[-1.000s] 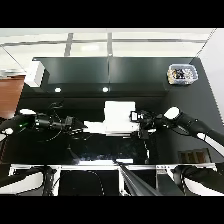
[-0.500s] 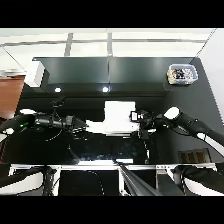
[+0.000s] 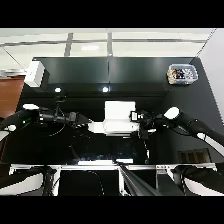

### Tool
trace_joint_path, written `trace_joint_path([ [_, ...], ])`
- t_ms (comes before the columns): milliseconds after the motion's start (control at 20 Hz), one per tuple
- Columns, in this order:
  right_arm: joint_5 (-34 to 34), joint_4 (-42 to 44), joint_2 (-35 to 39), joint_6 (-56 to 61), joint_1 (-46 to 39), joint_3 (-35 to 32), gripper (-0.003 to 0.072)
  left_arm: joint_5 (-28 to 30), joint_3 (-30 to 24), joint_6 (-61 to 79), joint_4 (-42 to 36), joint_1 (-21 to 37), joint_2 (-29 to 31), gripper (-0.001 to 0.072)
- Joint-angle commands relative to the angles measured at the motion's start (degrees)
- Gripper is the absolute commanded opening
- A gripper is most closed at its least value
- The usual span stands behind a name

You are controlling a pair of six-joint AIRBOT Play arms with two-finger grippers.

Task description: Fold the box and place the chain.

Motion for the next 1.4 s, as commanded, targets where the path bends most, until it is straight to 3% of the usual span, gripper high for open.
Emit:
trace_joint_path([
  [0,-0.02,0.04,-0.02,0.0,0.04,0.02,0.0191,1.2,0.94,-0.5,0.63,-0.04,-0.09,0.0342],
  [50,-0.02,0.04,-0.02,0.0,0.04,0.02,0.0191,1.11,0.94,-1.38,0.61,-0.04,-0.24,0.0223],
  [100,-0.02,0.04,-0.02,0.0,0.04,0.02,0.0191,1.14,0.94,-1.77,0.63,-0.04,-0.35,0.0209],
  [150,-0.02,0.04,-0.02,0.02,0.04,0.02,0.0191,1.46,0.94,-1.79,0.61,-0.04,-0.35,0.014],
  [400,-0.02,0.04,-0.02,0.02,0.04,0.02,0.0191,2.12,0.94,-1.81,0.52,-0.09,-0.37,0.0127],
  [550,-0.02,0.04,-0.02,0.02,0.04,0.02,0.0191,2.1,0.94,-1.81,0.33,-0.11,-1.03,0.0044],
  [900,-0.02,0.04,-0.02,0.02,0.04,0.02,0.0191,0.79,1.11,-1.16,-0.7,-0.09,-3.21,0.0024],
  [1350,-0.04,0.07,-0.02,0.02,0.04,0.02,0.0191,-5.57,5.11,-1.22,-2.01,-0.92,-3.19,0.0025],
])
